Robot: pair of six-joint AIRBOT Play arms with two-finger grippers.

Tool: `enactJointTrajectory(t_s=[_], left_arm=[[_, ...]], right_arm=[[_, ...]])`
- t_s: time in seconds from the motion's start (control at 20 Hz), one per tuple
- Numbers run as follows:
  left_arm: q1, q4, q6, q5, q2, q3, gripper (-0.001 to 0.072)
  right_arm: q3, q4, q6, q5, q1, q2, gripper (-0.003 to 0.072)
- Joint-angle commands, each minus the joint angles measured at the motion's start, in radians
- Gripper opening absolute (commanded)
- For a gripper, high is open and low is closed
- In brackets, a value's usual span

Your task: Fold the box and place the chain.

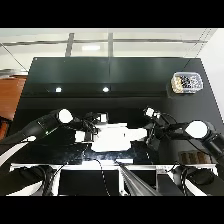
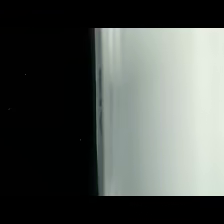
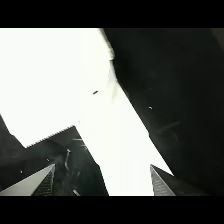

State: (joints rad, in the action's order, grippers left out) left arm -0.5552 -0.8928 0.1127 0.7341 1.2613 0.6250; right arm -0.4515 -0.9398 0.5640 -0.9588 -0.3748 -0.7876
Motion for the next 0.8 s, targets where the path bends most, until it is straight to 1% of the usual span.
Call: enactJointTrajectory(t_s=[0.0,0.2,0.3,0.4,0.55,0.65,0.75], left_arm=[[0.003,-0.014,0.019,-0.008,0.007,0.0,0.0027],[0.003,-0.014,0.026,-0.009,0.007,0.0,0.0027],[0.003,-0.014,0.027,-0.009,0.007,0.0,0.0027],[0.003,-0.014,0.026,-0.009,0.007,0.0,0.0027],[0.003,-0.012,0.027,-0.007,0.007,0.0,0.0027],[0.003,-0.012,0.026,-0.006,0.007,0.0,0.0027],[0.003,-0.012,0.026,-0.007,0.007,0.0,0.0027]], right_arm=[[0.01,-0.006,0.0,0.047,-0.032,-0.001,0.07],[0.011,-0.013,-0.001,0.017,-0.032,-0.001,0.07],[0.029,0.019,-0.012,0.014,-0.033,-0.001,0.07],[0.06,0.091,-0.068,0.013,-0.035,-0.001,0.07],[0.083,0.097,-0.147,0.021,-0.096,-0.001,0.07],[0.095,0.09,-0.18,0.075,-0.161,-0.01,0.07],[0.105,0.095,-0.183,0.172,-0.233,-0.021,0.07]])
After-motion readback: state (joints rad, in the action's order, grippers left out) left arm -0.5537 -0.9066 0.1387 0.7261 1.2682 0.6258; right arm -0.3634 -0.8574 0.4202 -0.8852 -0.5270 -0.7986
